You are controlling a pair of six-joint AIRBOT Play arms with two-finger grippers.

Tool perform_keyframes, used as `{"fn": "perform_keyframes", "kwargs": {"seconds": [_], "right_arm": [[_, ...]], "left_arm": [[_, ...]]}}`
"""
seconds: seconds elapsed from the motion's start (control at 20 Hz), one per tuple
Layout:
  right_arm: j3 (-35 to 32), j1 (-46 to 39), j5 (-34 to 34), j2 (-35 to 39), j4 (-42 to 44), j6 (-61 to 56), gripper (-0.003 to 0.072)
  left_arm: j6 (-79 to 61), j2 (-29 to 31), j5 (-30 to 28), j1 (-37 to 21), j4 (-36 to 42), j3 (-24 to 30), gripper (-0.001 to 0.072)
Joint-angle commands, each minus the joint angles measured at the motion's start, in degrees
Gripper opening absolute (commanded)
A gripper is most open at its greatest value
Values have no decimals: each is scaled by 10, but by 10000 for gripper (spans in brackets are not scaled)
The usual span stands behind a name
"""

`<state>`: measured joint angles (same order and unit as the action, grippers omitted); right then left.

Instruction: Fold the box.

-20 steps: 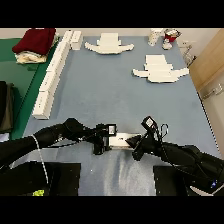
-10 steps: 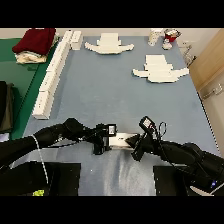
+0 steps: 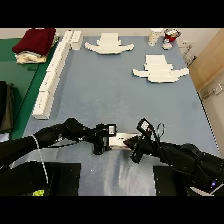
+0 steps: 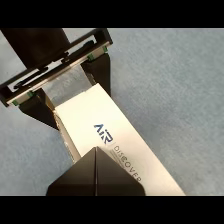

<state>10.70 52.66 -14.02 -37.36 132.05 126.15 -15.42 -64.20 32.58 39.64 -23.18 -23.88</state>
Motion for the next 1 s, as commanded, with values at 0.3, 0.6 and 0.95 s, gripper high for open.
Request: {"fn": "perform_keyframes", "kwargs": {"seconds": [0.3, 0.6, 0.95], "right_arm": [[-9, 23, 12, -38, -7, 3, 5], [-10, 23, 12, -38, -7, 3, 6], [11, 23, 13, -9, -23, 3, 6]], "left_arm": [[0, 0, 0, 0, 0, -1, 465], [0, 0, 0, 0, 0, -1, 465], [0, 0, 0, 0, 0, -1, 465]]}}
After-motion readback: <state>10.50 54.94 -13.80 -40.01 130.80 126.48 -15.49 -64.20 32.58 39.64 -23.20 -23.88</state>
